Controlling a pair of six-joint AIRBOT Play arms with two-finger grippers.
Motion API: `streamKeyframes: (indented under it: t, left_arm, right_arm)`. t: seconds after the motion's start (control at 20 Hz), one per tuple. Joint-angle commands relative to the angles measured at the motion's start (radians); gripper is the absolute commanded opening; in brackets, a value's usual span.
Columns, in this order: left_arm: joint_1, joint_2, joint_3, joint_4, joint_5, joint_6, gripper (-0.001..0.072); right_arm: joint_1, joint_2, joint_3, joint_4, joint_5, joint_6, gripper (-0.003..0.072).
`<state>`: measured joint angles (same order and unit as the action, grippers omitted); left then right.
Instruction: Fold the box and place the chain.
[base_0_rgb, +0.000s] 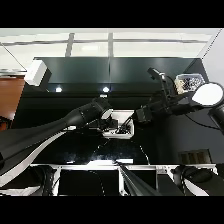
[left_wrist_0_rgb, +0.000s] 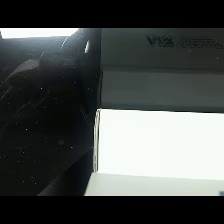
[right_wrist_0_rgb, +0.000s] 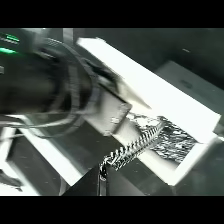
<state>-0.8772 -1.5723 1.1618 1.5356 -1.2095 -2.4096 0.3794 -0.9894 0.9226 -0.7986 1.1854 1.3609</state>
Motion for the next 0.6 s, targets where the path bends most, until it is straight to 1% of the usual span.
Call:
streamKeyframes:
  t: [0.0,0.05,0.15,0.25,0.35,0.45,0.55]
  left_arm:
    - [0.0,0.0,0.0,0.0,0.001,0.0,0.003]
    - [0.0,0.0,0.0,0.0,0.002,0.0,0.003]
    - [0.0,0.0,0.0,0.0,0.0,0.0,0.003]
    - [0.0,-0.001,0.0,0.0,-0.002,0.0,0.003]
    - [0.0,-0.005,0.0,0.0,0.005,0.0,0.003]
    - [0.0,-0.01,0.0,0.001,0.0,0.0,0.003]
    - [0.004,-0.01,0.0,0.0,-0.001,0.002,0.0031]
  right_arm:
    - [0.021,-0.016,-0.009,-0.074,-0.024,0.0,0.0233]
    - [0.019,-0.016,-0.009,-0.076,-0.029,0.0,0.0403]
    - [-0.011,-0.014,0.01,-0.124,-0.015,-0.004,0.0408]
    - [-0.091,-0.001,0.066,-0.166,0.055,-0.005,0.0407]
    - [-0.185,0.045,0.115,-0.178,0.082,-0.008,0.0407]
    - [-0.254,0.095,0.126,-0.18,0.084,-0.01,0.0407]
    - [-0.29,0.123,0.125,-0.195,0.104,-0.015,0.0407]
